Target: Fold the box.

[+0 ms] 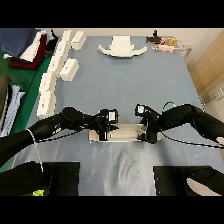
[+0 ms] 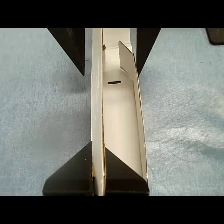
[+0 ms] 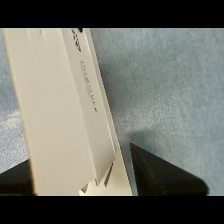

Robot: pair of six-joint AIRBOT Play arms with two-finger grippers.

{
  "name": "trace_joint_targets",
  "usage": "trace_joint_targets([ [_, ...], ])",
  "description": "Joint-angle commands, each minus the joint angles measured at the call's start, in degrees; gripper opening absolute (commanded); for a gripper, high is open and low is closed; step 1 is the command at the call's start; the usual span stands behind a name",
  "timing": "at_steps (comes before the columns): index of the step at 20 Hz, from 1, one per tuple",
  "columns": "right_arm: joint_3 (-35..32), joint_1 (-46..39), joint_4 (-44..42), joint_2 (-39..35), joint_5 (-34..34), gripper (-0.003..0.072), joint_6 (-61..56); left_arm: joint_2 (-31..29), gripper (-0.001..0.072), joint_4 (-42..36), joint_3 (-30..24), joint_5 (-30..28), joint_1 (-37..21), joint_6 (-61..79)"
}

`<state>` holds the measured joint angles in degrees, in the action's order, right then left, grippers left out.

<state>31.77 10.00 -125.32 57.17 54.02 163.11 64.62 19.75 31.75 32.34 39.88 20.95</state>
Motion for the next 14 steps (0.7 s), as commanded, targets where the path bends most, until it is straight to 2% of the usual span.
trace_joint_targets([
  [1,0.07,0.0,-0.04,0.04,-0.66,0.0705,0.5,0.02,0.0015,0.02,-0.04,0.0,0.04,0.02],
  [4,0.02,0.0,-0.37,0.04,0.11,0.0706,8.85,0.02,0.0014,0.02,-0.02,0.02,0.04,0.02],
  [14,-2.47,0.02,-0.46,1.11,-3.06,0.0706,9.44,0.02,0.0014,0.02,-0.04,0.07,0.04,0.02],
])
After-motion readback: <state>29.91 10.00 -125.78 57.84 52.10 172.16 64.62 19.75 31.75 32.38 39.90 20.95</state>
